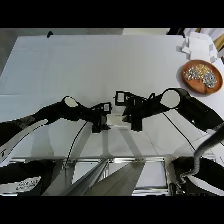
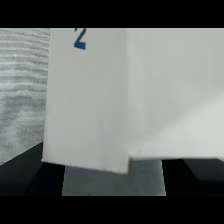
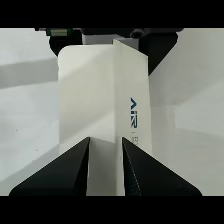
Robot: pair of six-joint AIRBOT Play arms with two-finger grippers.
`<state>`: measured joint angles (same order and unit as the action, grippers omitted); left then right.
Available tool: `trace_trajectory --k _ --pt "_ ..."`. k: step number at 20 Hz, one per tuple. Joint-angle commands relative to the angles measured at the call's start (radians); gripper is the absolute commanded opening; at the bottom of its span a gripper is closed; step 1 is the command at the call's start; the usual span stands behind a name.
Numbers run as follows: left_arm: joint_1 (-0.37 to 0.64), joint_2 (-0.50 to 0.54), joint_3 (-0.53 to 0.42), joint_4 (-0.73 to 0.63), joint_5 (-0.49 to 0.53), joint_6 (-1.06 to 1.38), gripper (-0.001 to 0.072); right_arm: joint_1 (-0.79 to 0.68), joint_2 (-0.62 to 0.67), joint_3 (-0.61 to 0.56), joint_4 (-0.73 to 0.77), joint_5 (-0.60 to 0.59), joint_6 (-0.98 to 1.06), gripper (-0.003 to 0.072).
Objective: Fold the box and place the chain.
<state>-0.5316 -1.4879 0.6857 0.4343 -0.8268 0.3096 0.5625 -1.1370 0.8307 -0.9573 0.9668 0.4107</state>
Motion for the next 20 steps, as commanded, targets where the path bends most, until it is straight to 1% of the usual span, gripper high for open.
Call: trace_trajectory --k 1,3,4,5,6,10,15,20 --pt "0.000 0.001 0.000 0.000 0.000 0.000 0.0144 0.010 -0.001 -0.009 -0.038 -0.032 -0.001 0.0236" --pt "0.000 0.000 0.000 0.000 0.000 0.000 0.0144 0.010 -0.001 -0.022 -0.041 -0.048 -0.001 0.0233" --pt "0.000 0.001 0.000 0.000 0.000 0.000 0.0144 0.010 -0.001 -0.027 -0.042 -0.056 -0.001 0.0212" --pt "0.000 0.001 0.000 0.000 0.000 0.000 0.0144 0.010 -0.001 -0.029 -0.048 -0.065 -0.001 0.0211" --pt "0.000 0.001 0.000 0.000 0.000 0.000 0.0144 0.010 -0.001 -0.029 -0.053 -0.071 -0.001 0.0177" --pt "0.000 0.001 0.000 0.000 0.000 0.000 0.0144 0.010 -0.001 -0.029 -0.056 -0.071 0.000 0.0153" --pt "0.000 0.001 0.000 0.000 0.000 0.000 0.0144 0.010 -0.001 -0.032 -0.056 -0.076 0.000 0.0150" --pt "0.000 0.001 0.000 0.000 0.000 0.000 0.0144 0.010 -0.001 -0.060 -0.056 -0.102 0.000 0.0142"
